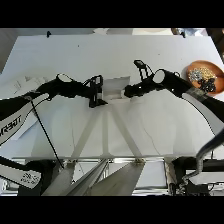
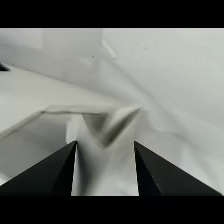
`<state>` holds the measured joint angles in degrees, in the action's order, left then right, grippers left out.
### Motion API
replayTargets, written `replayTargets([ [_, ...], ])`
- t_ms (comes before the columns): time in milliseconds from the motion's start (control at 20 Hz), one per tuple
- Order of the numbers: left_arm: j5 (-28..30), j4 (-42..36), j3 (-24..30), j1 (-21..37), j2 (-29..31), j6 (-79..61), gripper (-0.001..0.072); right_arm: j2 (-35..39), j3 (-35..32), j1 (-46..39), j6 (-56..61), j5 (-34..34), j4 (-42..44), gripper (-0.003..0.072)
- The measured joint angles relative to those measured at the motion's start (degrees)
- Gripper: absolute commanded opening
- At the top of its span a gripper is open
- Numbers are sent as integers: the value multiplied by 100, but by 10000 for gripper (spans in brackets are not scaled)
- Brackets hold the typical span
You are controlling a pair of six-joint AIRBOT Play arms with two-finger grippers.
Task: Fold the box and place the chain.
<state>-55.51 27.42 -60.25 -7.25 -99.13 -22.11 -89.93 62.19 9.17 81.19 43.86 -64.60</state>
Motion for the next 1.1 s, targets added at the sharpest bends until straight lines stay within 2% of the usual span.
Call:
replayTargets([
  [300,31,-7,-2,-2,0,2,393,197,11,341,1027,-136,-1132,395],
  [450,39,2,-2,0,0,4,393,214,9,568,1281,-282,-1368,432],
  [500,42,2,-2,0,2,2,393,219,9,651,1342,-350,-1421,448],
  [550,42,4,-2,2,2,2,393,221,9,728,1366,-398,-1480,537],
  [600,42,4,-2,2,2,0,393,221,9,791,1390,-431,-1537,571],
  [900,55,0,-2,2,4,2,393,175,7,990,1506,-494,-1716,549],
  [1100,57,-9,-2,2,4,4,393,42,9,1016,1864,-389,-2050,508],
])
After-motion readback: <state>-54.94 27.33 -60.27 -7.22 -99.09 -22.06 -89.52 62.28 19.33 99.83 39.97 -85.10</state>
